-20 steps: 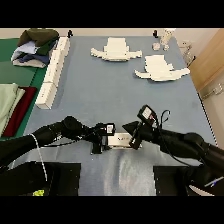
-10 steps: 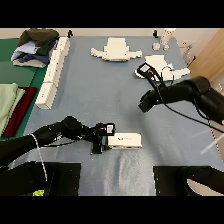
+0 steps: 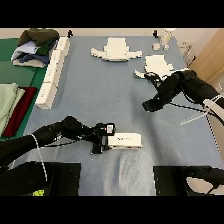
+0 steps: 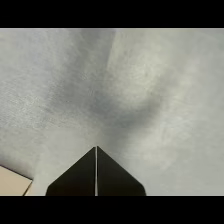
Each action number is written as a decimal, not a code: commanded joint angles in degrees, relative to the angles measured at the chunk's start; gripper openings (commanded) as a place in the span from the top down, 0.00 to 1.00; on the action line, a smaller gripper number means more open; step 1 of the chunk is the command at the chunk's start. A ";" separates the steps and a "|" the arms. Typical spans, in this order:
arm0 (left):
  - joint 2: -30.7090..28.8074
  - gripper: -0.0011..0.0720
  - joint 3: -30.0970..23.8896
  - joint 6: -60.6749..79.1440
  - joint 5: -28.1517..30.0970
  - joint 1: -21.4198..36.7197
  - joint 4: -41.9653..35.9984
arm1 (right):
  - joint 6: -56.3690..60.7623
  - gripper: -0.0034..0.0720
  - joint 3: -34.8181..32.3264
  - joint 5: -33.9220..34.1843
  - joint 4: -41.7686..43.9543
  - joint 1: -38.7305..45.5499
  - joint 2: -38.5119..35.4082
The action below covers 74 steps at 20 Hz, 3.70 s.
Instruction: Fold the box.
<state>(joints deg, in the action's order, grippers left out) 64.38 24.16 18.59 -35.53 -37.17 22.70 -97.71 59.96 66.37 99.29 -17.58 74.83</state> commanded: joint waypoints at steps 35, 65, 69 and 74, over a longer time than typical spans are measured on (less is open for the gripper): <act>-39.19 0.38 0.11 -55.78 -29.38 80.83 44.87 | 3.15 0.93 0.20 1.66 2.73 0.39 1.46; -10.75 0.38 0.96 -38.53 -5.49 80.72 32.37 | 3.15 0.93 0.20 1.64 2.73 0.39 1.46; -10.75 0.38 0.96 -38.58 -5.51 80.72 32.35 | 3.15 0.93 0.20 1.66 2.73 0.39 1.46; -10.75 0.38 0.96 -38.56 -5.38 80.72 32.35 | 3.15 0.93 0.20 1.66 2.73 0.39 1.46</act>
<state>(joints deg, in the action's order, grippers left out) 53.56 25.06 -19.92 -41.04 43.51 55.05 -94.56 60.12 68.05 102.02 -17.19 76.25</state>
